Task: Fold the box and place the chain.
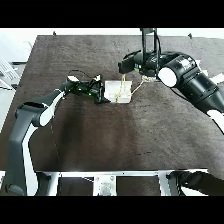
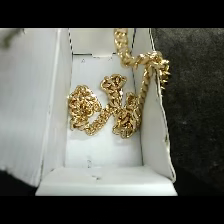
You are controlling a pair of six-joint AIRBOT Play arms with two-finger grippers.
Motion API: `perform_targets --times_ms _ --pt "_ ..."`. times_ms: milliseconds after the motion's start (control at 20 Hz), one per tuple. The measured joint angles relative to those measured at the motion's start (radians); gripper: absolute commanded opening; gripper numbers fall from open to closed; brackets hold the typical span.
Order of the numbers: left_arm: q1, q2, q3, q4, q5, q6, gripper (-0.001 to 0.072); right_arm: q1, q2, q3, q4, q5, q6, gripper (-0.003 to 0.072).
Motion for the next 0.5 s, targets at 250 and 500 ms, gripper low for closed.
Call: perform_targets --times_ms 250,500 --pt "0.000 0.000 0.000 0.000 0.000 0.000 0.0366 -0.003 0.011 0.107 0.000 -0.024 -0.007 0.0002" --pt "0.000 0.000 0.000 0.000 0.001 0.000 0.0366 -0.003 0.013 0.142 0.000 -0.016 -0.011 0.0002"
